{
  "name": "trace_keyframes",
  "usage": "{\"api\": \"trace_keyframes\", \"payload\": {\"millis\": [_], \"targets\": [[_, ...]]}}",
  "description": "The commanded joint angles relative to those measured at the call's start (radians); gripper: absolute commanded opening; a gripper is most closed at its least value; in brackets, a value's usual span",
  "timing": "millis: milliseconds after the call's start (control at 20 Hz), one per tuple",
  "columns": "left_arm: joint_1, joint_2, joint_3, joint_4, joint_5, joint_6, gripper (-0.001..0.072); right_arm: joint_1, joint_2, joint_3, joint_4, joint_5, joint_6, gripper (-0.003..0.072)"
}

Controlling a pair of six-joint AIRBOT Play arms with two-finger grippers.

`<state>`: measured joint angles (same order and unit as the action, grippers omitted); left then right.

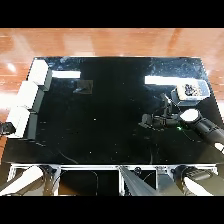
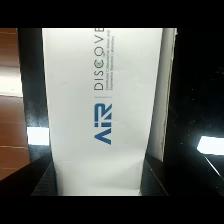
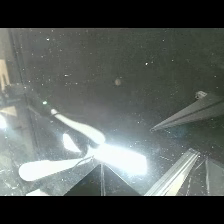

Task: Fold the box and place the chain.

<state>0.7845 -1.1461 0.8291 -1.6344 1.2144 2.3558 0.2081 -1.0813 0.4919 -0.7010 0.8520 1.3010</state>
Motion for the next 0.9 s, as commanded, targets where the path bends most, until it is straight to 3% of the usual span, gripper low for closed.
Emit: {"api": "trace_keyframes", "payload": {"millis": [0,50,100,400,550,700,850], "targets": [[0.001,-0.003,0.001,-0.001,0.016,0.000,0.0299,0.000,0.001,0.001,0.001,0.001,0.000,0.0037],[0.001,-0.003,0.001,-0.001,0.016,0.000,0.0521,0.000,0.001,0.001,0.000,0.002,0.000,0.0037],[0.001,-0.003,0.001,-0.001,0.014,-0.009,0.0627,0.000,0.001,0.001,-0.003,0.008,0.000,0.0037],[0.000,0.005,0.016,-0.003,0.000,-0.043,0.0627,0.000,0.001,0.001,-0.010,0.008,0.000,0.0037],[-0.001,0.027,0.097,-0.043,-0.014,-0.076,0.0625,0.000,0.001,0.025,-0.070,0.044,-0.008,0.0038],[-0.001,0.028,0.195,-0.259,-0.026,-0.066,0.0624,0.000,0.010,0.129,-0.190,0.137,0.022,0.0037],[-0.050,0.027,0.212,-0.503,-0.074,-0.040,0.0614,0.000,0.012,0.250,-0.225,0.139,0.058,0.0037]]}}
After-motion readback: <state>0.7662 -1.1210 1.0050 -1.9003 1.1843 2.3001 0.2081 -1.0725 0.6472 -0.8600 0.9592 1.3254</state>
